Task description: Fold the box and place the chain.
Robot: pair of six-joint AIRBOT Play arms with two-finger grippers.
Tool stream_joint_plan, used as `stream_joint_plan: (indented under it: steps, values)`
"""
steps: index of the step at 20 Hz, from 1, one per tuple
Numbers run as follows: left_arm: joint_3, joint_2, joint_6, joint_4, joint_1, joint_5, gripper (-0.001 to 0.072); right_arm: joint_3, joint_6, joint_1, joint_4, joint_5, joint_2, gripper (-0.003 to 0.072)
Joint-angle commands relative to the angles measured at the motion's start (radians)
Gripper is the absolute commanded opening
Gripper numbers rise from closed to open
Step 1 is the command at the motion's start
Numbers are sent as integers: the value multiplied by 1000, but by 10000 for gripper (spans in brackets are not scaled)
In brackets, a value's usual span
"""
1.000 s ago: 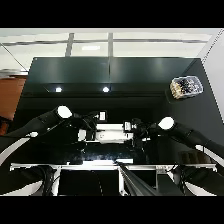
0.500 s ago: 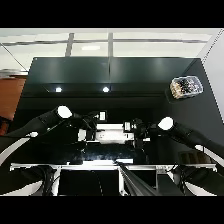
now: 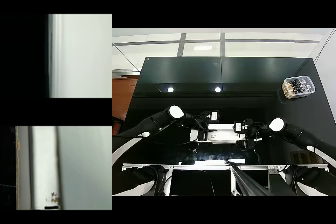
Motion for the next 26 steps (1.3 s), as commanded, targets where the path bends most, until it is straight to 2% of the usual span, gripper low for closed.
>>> stream_joint_plan:
  steps: [1,5,18,20,23,24,25,26]
  values:
    - [1,-1,0,0,0,2,31,0,13,-3,-8,-9,0,603]
    - [1,-1,0,0,0,3,31,0,31,-44,-12,31,0,602]
    - [1,-1,0,0,0,2,31,0,32,-43,-24,36,0,600]
    - [0,-1,0,0,0,3,32,0,32,-43,-24,36,0,470]
    - [0,0,0,0,0,-4,37,0,32,-43,-24,36,0,470]
    - [0,0,0,0,0,-3,138,0,32,-43,-24,36,0,470]
    - [1,1,-8,0,0,-4,284,0,32,-43,-24,36,0,470]
    - [1,5,-37,2,2,-3,321,0,32,-43,-24,35,0,470]
